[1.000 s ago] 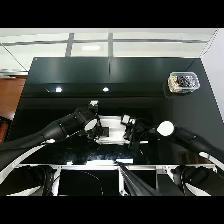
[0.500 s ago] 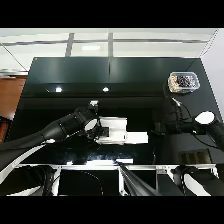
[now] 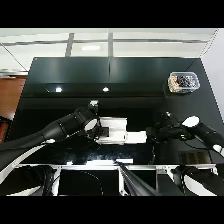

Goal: Fold the box and place the chain.

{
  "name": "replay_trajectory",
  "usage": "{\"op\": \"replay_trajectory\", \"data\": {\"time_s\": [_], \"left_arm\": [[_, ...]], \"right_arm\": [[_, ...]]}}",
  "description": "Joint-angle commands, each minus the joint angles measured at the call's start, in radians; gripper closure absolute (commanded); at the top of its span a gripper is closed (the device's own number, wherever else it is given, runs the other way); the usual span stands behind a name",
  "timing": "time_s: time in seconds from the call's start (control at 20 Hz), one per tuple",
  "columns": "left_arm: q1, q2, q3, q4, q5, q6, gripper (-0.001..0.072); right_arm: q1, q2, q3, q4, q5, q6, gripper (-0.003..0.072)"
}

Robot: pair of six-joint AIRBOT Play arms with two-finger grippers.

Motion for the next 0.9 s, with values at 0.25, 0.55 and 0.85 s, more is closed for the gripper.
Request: {"op": "replay_trajectory", "data": {"time_s": [0.25, 0.55, 0.85], "left_arm": [[0.001, 0.000, 0.001, 0.000, 0.000, -0.001, 0.0682], [0.001, 0.000, 0.001, 0.001, 0.000, -0.001, 0.0681], [0.001, 0.000, 0.001, 0.008, 0.001, 0.000, 0.0682]], "right_arm": [[0.082, -0.030, 0.069, 0.168, 0.079, -0.211, 0.0051], [0.211, -0.030, 0.156, 0.142, -0.008, -0.120, 0.0056], [0.480, -0.030, 0.277, -0.284, -0.242, 0.393, 0.0198]]}}
